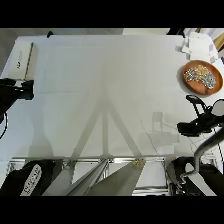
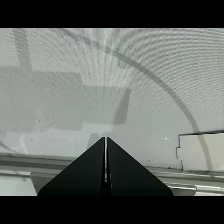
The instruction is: Fold the box and place the chain.
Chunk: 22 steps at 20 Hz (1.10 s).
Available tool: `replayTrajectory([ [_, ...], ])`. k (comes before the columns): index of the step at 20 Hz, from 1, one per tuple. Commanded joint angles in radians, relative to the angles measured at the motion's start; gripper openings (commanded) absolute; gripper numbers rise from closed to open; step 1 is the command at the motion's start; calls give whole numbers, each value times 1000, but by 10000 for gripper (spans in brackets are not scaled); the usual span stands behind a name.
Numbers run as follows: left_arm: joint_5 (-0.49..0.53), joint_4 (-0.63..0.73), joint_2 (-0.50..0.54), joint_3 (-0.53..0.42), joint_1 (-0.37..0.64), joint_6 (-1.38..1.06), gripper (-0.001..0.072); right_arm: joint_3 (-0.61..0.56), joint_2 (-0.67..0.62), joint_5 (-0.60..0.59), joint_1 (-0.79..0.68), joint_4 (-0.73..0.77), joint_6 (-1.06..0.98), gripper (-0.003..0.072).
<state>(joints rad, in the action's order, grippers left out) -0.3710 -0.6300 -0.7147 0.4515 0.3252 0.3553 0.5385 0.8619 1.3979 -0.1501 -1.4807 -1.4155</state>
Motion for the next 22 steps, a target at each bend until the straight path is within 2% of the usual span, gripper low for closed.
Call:
replayTrajectory([
  [1, -16, -45, -93, -2, 67, 109, 8, 0, 0, 0, -1, 0, 0, 16],
  [4, -69, -102, -210, -2, 101, 132, 8, 0, 0, 0, -1, 0, 0, 16],
  [8, -147, -280, -361, -2, 160, 293, 8, 0, 0, 0, -1, 0, 0, 16],
  [12, -155, -344, -422, -2, 175, 371, 12, 0, 0, 0, -1, 0, 0, 16],
  [13, -163, -375, -426, -2, 175, 371, 48, 0, 0, 0, -1, 0, 0, 16],
  [15, -185, -452, -426, -2, 175, 371, 226, 0, 0, 0, -1, 0, 0, 16],
  [16, -195, -471, -426, -2, 175, 372, 236, 0, 0, 0, -1, 0, 0, 16],
  [17, -204, -470, -426, -2, 175, 372, 316, 0, 0, 0, -1, 0, 0, 16],
  [18, -206, -468, -425, -2, 172, 372, 498, 0, 0, 0, -1, 0, 0, 16],
  [19, -203, -462, -422, -2, 169, 372, 602, 0, 0, 0, -1, 0, 0, 16],
  [20, -203, -460, -420, -1, 166, 372, 675, 0, 0, 0, -1, 0, 0, 16],
  [22, -203, -462, -403, -1, 159, 375, 697, 0, 0, 0, -1, 0, 0, 16],
])
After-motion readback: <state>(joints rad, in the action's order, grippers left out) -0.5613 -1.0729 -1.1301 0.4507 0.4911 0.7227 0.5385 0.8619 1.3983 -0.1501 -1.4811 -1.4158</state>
